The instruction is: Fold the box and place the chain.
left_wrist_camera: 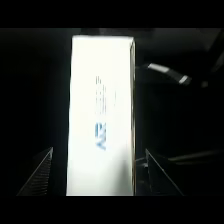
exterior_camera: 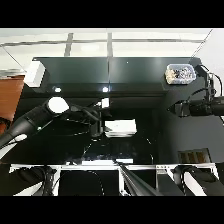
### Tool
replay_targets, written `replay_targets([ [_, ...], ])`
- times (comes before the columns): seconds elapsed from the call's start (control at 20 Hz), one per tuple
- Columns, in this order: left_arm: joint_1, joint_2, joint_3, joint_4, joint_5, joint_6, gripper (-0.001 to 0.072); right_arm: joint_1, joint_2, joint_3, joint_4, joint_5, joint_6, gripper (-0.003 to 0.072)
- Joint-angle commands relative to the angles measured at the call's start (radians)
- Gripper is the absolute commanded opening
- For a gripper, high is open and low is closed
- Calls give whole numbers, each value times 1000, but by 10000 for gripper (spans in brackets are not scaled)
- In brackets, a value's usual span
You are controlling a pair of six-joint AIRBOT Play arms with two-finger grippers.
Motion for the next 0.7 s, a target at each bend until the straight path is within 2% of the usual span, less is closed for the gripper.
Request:
replay_targets([
  [0.0,-82,-95,97,7,61,-135,715,-11,8,-18,-11,-76,1,14],
  [0.1,-112,-187,148,8,79,-146,716,-11,8,-25,-14,-77,-5,14],
  [0.2,-126,-235,174,8,79,-151,715,-11,8,-28,-15,-70,-19,14],
  [0.45,-127,-269,175,12,72,-203,715,-11,8,-28,-18,-81,-23,14],
  [0.65,-137,-279,176,14,13,-206,715,-11,7,-35,-18,-98,-23,14],
])
